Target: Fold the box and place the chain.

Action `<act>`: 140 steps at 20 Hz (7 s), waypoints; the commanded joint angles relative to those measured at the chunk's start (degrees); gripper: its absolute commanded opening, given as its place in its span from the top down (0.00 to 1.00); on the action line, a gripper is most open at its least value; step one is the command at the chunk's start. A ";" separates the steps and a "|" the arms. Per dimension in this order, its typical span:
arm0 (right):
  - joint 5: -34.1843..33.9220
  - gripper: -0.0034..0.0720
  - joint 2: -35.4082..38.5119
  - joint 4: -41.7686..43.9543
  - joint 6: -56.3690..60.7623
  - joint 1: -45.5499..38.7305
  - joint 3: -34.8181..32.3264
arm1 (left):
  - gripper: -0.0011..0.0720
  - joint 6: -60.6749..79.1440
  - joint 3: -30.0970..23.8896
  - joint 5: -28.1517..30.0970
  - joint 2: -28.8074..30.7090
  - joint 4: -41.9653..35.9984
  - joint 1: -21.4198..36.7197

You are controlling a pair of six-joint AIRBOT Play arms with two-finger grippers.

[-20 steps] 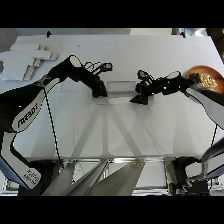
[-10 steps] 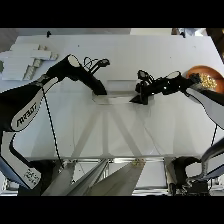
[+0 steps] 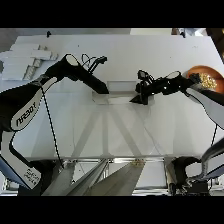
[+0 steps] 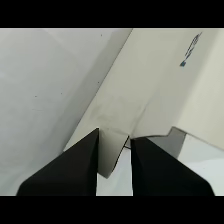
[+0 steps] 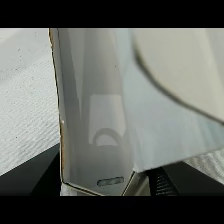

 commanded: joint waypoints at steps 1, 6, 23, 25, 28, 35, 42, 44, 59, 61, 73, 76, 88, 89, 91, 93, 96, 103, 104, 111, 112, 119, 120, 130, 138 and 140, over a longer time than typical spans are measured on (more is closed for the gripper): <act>0.00 0.51 0.04 0.02 0.00 0.00 0.00 | 0.70 -3.43 0.00 -1.40 -0.02 -1.18 0.07; 0.00 0.51 0.04 0.02 0.00 0.00 0.02 | 0.69 13.97 0.00 -0.81 -0.02 -1.18 0.44; 0.00 0.51 0.04 0.02 0.00 0.00 0.02 | 0.27 50.47 -9.14 5.42 2.93 2.21 0.92; 0.00 0.51 0.04 0.02 0.00 0.00 0.00 | 0.27 47.93 -9.14 3.50 2.95 2.67 0.42; 0.00 0.51 0.04 0.02 0.00 0.00 0.00 | 0.31 46.93 -9.14 0.61 2.95 2.69 0.28; 0.00 0.51 0.04 0.02 0.00 0.00 0.00 | 0.39 47.71 -9.14 -0.02 2.95 1.07 0.22; 0.00 0.51 0.04 0.02 0.00 0.00 0.00 | 0.61 49.99 -9.14 5.44 2.97 1.05 -0.42; 0.00 0.51 0.04 0.02 0.00 0.00 0.00 | 0.61 49.99 -9.14 8.39 2.97 0.94 -0.74; 0.00 0.51 0.04 0.02 0.00 0.00 0.02 | 0.61 52.54 -9.14 6.80 6.38 2.95 1.27; 0.00 0.51 0.04 0.02 0.00 0.00 0.02 | 0.61 52.63 -9.14 8.81 6.32 2.14 1.16; 0.00 0.51 0.04 0.02 0.00 0.00 0.02 | 0.60 59.87 -9.14 6.34 5.22 -1.66 -0.50; 0.00 0.51 0.04 0.02 0.00 0.00 0.00 | 0.61 60.11 -9.14 6.82 4.85 -3.13 -1.14; 0.00 0.51 0.04 0.02 0.00 0.00 0.00 | 0.80 60.06 -9.14 6.51 4.85 -7.17 -1.46; 0.00 0.51 0.04 0.02 0.00 0.00 0.02 | 0.79 60.04 -9.14 6.47 4.85 -7.87 -1.46; 0.00 0.51 0.04 0.02 0.00 0.00 0.00 | 0.62 60.02 -9.14 6.51 4.85 -7.96 -1.46; 0.00 0.51 0.04 0.02 0.00 0.00 0.00 | 0.46 59.80 -9.14 6.49 4.83 -7.91 -1.44; 0.00 0.51 0.04 0.02 0.00 0.00 0.02 | 0.40 59.80 -9.14 6.54 4.85 -7.72 -1.44; 0.00 0.51 0.04 0.02 0.00 0.00 0.02 | 0.68 59.67 -9.14 1.81 6.47 -7.76 -0.74; 0.00 0.51 0.04 0.02 0.00 0.00 0.02 | 0.74 59.65 -9.14 0.66 7.58 -7.72 -0.44; 0.00 0.51 0.04 0.02 0.00 0.00 0.00 | 0.98 50.97 -9.14 -5.57 17.31 -7.37 5.38; 0.00 0.51 0.04 0.02 0.00 0.00 0.00 | 0.98 44.72 -9.14 -5.46 18.25 -6.49 6.64; 0.00 0.51 0.04 0.02 0.00 0.00 0.00 | 0.98 -6.86 -9.57 4.48 17.99 19.45 8.72; 0.00 0.51 0.04 0.02 0.00 0.00 0.00 | 0.97 -10.62 -10.23 5.70 17.68 22.16 8.00; 0.00 0.51 0.04 0.02 0.00 0.00 0.00 | 0.97 -18.84 -15.85 12.72 11.23 20.35 -1.22; 0.00 0.51 0.04 0.02 0.00 0.00 0.00 | 0.97 -18.21 -15.82 12.63 11.04 10.60 -1.55; 0.00 0.51 0.04 0.02 0.00 0.00 0.00 | 0.91 -17.59 -15.82 12.31 11.06 9.94 -1.51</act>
